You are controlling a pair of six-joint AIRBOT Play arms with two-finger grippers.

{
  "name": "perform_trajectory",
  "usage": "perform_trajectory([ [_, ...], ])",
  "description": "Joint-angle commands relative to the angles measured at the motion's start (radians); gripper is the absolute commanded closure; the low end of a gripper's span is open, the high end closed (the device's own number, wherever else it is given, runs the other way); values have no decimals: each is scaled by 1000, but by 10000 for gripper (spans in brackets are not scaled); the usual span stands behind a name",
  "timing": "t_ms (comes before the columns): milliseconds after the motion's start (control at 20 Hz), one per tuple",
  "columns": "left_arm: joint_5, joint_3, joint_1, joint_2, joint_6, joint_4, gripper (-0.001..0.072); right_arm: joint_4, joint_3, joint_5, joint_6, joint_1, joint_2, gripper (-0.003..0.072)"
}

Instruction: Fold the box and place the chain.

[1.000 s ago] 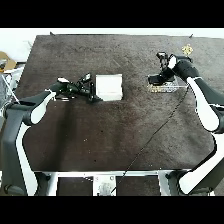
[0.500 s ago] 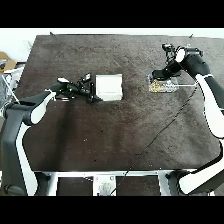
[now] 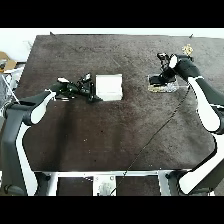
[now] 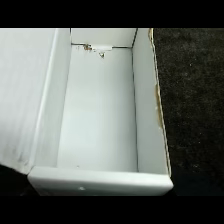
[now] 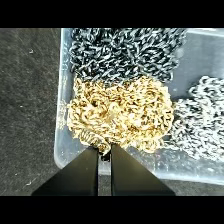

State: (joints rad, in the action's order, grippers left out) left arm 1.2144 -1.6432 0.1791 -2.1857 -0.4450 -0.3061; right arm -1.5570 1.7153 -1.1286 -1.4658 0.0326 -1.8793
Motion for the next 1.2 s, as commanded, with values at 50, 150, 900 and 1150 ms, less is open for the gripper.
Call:
perform_trajectory([
  [50,0,0,0,0,0,0,297,1,0,0,0,0,-20,428],
  [150,0,0,0,0,0,0,297,-2,0,1,3,0,-20,596],
  [900,0,0,0,0,0,0,297,-11,0,-4,8,23,174,683],
  [1150,0,0,0,0,0,0,297,-9,0,16,16,37,344,683],
])
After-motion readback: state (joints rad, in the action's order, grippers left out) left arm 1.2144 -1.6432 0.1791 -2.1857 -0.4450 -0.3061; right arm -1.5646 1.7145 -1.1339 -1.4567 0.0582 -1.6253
